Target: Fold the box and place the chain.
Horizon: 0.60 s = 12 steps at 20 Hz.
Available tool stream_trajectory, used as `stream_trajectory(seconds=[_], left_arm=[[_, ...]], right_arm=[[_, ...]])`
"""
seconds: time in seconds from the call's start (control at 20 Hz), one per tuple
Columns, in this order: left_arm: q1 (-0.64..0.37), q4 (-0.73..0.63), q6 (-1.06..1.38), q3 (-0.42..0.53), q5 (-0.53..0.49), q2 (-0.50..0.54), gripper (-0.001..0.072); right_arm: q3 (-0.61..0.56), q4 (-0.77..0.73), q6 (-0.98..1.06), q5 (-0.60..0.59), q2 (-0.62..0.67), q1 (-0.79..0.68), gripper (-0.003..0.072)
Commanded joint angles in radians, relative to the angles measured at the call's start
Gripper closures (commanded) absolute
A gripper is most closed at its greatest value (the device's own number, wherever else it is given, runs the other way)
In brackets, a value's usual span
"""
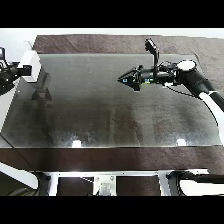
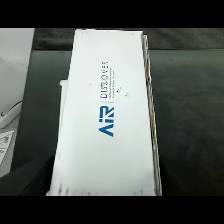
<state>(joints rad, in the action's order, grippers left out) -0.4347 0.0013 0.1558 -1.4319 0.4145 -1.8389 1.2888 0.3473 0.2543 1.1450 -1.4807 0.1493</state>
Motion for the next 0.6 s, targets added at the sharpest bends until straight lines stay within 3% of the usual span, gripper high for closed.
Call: stream_trajectory(seconds=[0.0, 0.15, 0.35, 0.45, 0.55], left_arm=[[0.005, 0.023, -0.025, -0.003, -0.063, 0.000, -0.0003], [0.005, 0.022, -0.024, -0.006, -0.063, 0.002, -0.0004], [0.003, 0.023, -0.024, -0.016, 0.007, 0.034, -0.0011], [0.003, 0.023, -0.024, -0.015, 0.045, 0.068, -0.0011], [0.003, 0.023, -0.024, -0.015, 0.083, 0.108, -0.0011]], right_arm=[[0.000, 0.000, 0.001, 0.006, 0.000, 0.001, 0.0490], [0.000, 0.000, 0.000, 0.008, 0.000, -0.002, 0.0486], [0.000, 0.000, 0.000, 0.008, 0.000, -0.002, 0.0241], [0.000, 0.001, 0.000, 0.008, 0.000, -0.001, 0.0160], [0.000, 0.000, 0.000, 0.008, 0.000, -0.002, 0.0160]])
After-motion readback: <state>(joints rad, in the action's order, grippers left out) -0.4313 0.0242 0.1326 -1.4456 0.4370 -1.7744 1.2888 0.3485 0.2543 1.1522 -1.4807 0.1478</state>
